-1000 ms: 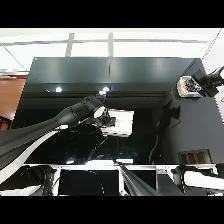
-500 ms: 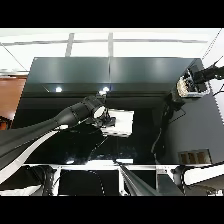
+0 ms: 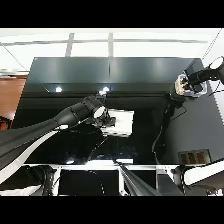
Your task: Fold the box and place the chain.
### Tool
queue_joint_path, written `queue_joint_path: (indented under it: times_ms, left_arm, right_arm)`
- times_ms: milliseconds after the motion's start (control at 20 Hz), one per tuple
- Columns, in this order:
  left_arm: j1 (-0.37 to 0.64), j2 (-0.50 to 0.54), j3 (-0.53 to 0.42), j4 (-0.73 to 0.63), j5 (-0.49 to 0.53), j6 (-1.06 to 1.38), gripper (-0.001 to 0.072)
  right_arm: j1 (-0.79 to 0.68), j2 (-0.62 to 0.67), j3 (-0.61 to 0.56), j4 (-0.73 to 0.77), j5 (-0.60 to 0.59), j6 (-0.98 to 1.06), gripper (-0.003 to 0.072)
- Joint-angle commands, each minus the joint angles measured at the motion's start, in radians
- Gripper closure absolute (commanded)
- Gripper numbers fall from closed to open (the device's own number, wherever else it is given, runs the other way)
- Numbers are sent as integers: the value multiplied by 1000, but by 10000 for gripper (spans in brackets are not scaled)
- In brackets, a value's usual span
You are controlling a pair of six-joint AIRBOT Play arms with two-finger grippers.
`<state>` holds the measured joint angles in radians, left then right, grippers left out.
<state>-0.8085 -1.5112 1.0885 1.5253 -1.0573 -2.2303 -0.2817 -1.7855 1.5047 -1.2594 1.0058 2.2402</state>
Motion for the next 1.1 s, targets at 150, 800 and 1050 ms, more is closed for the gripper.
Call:
queue_joint_path:
  times_ms: [150, 800, 1050]
  left_arm:
    - [0, 0, 0, 0, 1, 0, 683]
    - [0, 0, 0, 0, 1, 0, 683]
    - [0, 0, 0, 0, 0, 0, 683]
  right_arm:
    - [-9, 81, 36, 26, 98, -359, 673]
    - [-54, 553, 245, 95, 163, -593, 676]
    - [-53, 591, 391, 168, 263, -627, 676]
